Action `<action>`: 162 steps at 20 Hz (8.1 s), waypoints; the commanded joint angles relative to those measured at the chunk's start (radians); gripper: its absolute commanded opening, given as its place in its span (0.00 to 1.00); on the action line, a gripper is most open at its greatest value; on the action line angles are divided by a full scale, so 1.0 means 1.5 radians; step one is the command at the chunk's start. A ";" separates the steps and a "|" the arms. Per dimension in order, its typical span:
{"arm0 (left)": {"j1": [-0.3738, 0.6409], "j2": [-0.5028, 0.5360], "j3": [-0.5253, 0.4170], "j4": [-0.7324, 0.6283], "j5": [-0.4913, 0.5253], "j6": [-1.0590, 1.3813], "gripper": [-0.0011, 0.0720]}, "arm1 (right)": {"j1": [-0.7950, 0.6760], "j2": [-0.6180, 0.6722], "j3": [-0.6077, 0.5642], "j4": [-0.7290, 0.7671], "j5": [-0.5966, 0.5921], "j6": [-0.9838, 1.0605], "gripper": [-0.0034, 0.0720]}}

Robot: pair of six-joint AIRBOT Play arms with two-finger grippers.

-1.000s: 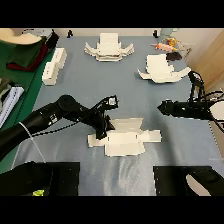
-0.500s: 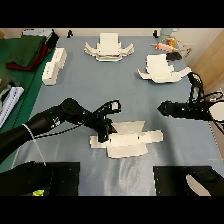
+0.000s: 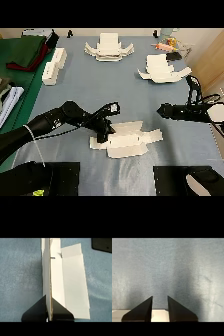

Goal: Fold the box.

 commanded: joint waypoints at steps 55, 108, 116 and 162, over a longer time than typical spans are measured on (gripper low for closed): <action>-0.077 0.085 -0.086 0.091 0.097 -0.077 0.04 | 0.001 0.000 -0.001 0.012 -0.002 -0.005 0.42; -0.144 0.137 -0.034 0.234 0.208 -0.098 0.03 | 0.001 0.000 -0.001 0.020 0.001 -0.010 0.42; -0.144 0.112 -0.067 0.234 0.154 -0.136 0.03 | 0.001 0.000 -0.001 0.033 0.001 -0.010 0.42; -0.169 0.117 -0.005 0.343 0.233 -0.261 0.03 | 0.013 0.001 -0.001 0.039 -0.003 -0.022 0.42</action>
